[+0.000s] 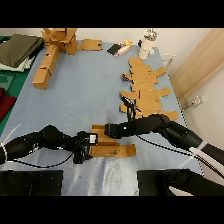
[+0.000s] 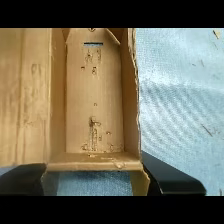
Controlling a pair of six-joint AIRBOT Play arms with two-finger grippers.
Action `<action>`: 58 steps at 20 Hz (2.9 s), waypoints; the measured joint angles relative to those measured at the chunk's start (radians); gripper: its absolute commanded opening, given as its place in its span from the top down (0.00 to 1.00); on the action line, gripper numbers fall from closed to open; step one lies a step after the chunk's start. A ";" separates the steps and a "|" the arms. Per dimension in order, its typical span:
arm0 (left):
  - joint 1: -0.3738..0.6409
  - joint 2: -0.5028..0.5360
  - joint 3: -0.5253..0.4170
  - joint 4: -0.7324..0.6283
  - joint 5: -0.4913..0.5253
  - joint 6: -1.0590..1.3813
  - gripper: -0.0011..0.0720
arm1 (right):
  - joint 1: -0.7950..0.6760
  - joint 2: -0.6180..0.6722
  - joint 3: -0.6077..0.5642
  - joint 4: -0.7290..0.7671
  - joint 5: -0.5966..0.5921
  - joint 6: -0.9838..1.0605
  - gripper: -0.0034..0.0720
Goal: Fold the box.
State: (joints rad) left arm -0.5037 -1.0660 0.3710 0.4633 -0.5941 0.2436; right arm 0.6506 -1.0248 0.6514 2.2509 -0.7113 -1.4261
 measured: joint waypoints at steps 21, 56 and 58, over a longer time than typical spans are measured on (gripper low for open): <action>0.000 0.000 0.000 0.000 0.000 -0.009 0.22 | -0.057 -0.095 0.075 -0.153 -0.011 -0.216 0.95; 0.000 0.000 0.000 0.000 0.000 -0.009 0.22 | 0.016 0.154 -0.197 -0.164 -0.110 -1.368 0.77; 0.000 0.000 0.000 0.000 0.000 -0.009 0.22 | 0.018 0.153 -0.197 -0.157 -0.102 -1.375 0.77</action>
State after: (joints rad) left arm -0.5037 -1.0660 0.3710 0.4637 -0.5945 0.2348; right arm 0.6685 -0.8719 0.4541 2.0941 -0.8135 -2.8010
